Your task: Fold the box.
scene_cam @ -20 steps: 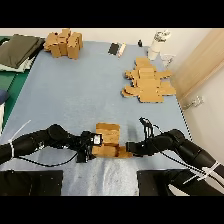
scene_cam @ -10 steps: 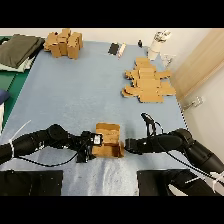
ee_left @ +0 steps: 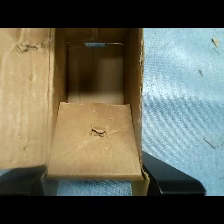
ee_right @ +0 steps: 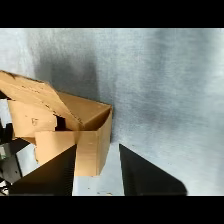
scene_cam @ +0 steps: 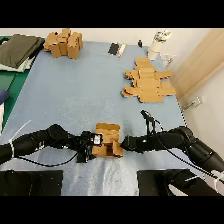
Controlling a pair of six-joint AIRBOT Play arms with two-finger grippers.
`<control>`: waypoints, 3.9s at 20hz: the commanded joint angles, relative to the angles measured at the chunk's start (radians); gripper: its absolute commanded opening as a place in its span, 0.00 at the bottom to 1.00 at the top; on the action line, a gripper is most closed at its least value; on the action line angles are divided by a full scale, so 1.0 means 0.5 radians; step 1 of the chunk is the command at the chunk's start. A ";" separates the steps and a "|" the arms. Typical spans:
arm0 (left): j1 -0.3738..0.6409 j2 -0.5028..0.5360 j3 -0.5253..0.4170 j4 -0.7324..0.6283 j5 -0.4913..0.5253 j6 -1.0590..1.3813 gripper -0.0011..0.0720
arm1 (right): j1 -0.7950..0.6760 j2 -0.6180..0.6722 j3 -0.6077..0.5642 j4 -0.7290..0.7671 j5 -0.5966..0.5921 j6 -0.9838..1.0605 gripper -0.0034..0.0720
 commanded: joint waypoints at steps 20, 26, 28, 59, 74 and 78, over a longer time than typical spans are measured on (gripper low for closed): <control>0.000 -0.001 0.000 0.000 0.001 0.001 0.73 | 0.946 -1.310 1.104 -0.972 -0.867 1.123 0.60; 0.000 -0.001 0.000 0.000 0.001 0.001 0.73 | 0.974 -1.450 1.108 -0.925 -0.856 1.228 0.57; 0.000 -0.001 0.000 0.000 0.000 0.001 0.73 | 0.973 -1.464 1.108 -0.970 -0.851 1.260 0.51; 0.000 0.000 0.000 0.000 -0.001 0.001 0.73 | 0.985 -1.427 1.108 -0.995 -0.829 1.421 0.53; 0.000 0.000 0.000 0.000 -0.001 0.001 0.73 | 0.885 -1.038 1.108 -1.012 -0.922 1.540 0.52; 0.000 -0.001 0.000 0.000 -0.001 0.001 0.73 | 0.835 -1.025 1.108 -1.044 -0.954 1.535 0.52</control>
